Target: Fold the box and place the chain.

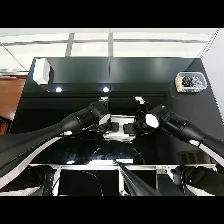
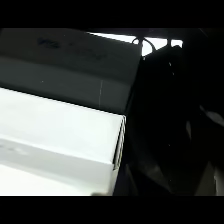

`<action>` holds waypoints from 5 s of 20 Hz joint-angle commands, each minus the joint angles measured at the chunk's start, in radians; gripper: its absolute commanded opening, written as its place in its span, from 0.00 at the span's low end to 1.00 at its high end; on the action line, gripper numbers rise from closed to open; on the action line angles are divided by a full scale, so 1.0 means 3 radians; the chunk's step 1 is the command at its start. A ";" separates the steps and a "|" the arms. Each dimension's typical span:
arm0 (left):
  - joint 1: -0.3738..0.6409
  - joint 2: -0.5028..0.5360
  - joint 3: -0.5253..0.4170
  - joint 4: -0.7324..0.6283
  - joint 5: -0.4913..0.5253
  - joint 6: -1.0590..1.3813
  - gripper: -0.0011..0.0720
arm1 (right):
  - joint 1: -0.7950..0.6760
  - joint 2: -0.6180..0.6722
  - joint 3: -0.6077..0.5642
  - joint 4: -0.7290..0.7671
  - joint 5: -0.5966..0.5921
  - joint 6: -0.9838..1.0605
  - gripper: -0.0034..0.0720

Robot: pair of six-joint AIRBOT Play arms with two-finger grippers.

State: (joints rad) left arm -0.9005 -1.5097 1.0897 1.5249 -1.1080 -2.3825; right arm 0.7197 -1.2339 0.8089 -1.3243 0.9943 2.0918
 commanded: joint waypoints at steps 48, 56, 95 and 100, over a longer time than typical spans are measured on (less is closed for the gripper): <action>0.0001 0.0001 0.0004 0.0000 0.0010 -0.0001 0.05 | -0.2007 0.1087 -0.0281 -0.2580 -0.0584 0.0156 0.48; 0.0001 0.0001 0.0004 0.0001 0.0011 -0.0001 0.05 | -0.3389 -0.0739 0.1364 -0.0492 -0.0890 -0.0842 0.90; 0.0001 0.0001 0.0004 0.0011 0.0013 -0.0001 0.05 | -0.2827 0.0632 0.2951 0.0645 0.1577 -0.2379 0.05; 0.0001 0.0001 0.0004 0.0013 0.0018 -0.0001 0.05 | -0.2828 0.1160 0.2270 0.1315 0.2036 -0.2627 0.05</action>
State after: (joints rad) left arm -0.9005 -1.5093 1.0901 1.5284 -1.1042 -2.3837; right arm -0.1341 -0.9691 1.5879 -1.0691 1.5017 1.3579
